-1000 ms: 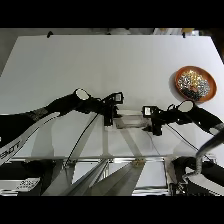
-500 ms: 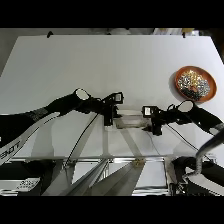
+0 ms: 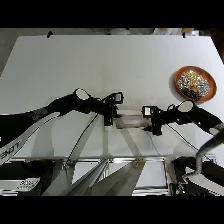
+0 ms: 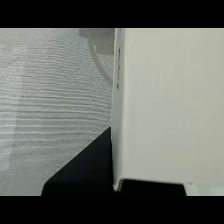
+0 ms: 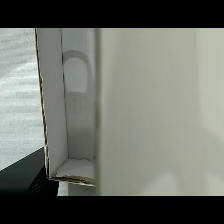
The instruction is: Fold the box and place the chain.
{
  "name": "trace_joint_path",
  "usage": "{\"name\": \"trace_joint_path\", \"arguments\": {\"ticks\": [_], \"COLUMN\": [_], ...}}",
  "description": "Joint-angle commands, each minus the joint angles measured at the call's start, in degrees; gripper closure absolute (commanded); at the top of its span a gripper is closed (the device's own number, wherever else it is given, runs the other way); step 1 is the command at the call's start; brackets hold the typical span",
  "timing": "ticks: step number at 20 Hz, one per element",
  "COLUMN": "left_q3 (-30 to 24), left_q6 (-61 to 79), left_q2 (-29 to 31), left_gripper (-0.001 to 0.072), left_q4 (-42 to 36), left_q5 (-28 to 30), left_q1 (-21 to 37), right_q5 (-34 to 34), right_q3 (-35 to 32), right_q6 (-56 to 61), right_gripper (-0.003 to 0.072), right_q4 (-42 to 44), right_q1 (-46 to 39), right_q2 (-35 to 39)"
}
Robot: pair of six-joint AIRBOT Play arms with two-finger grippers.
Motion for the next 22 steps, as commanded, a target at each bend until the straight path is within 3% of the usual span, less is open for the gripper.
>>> {"name": "trace_joint_path", "arguments": {"ticks": [1,3,4,5,6,9,12,13,16,19,22], "left_q3": [0.0,0.0,0.0,0.0,0.0,0.0,0.0,0.0,0.0,-0.11,-0.15], "left_q6": [-0.33,-1.31,-1.57,-1.62,-2.95,-10.73,-21.27,-24.5,-26.8,-29.0,-31.78], "left_q2": [-0.02,0.31,0.83,1.75,2.86,7.69,14.4,16.7,23.08,24.48,22.08], "left_gripper": [0.0702,0.0698,0.0616,0.032,0.0097,0.0065,0.0087,0.0148,0.0711,0.0708,0.0707], "left_q4": [-0.02,0.39,1.44,3.43,5.01,13.07,24.63,27.76,31.76,31.74,30.47], "left_q5": [-1.14,-1.84,-2.36,-2.47,-2.29,-2.36,-4.0,-5.01,-12.98,-16.74,-7.34], "left_q1": [0.0,0.11,0.24,0.42,0.61,2.25,3.93,4.11,3.08,-1.55,-8.92], "right_q5": [-0.04,-0.04,-0.04,-0.04,-0.04,-0.04,-0.04,-0.07,-0.04,-0.04,-0.04], "right_q3": [0.02,0.02,0.02,0.02,0.02,0.02,0.02,0.02,0.02,0.02,0.02], "right_q6": [0.02,0.02,0.02,0.02,0.02,0.02,0.02,0.02,0.02,0.02,0.02], "right_gripper": [0.0248,0.0248,0.0248,0.0248,0.0248,0.0248,0.0248,0.0248,0.0248,0.0248,0.0248], "right_q4": [0.02,0.0,0.02,0.0,0.0,0.02,0.02,0.0,0.02,0.02,0.02], "right_q1": [-0.04,-0.04,-0.04,-0.04,-0.04,-0.04,-0.04,-0.04,-0.04,-0.04,-0.04], "right_q2": [-0.02,-0.02,-0.02,-0.02,-0.02,-0.02,-0.02,-0.02,-0.02,-0.02,-0.02]}}
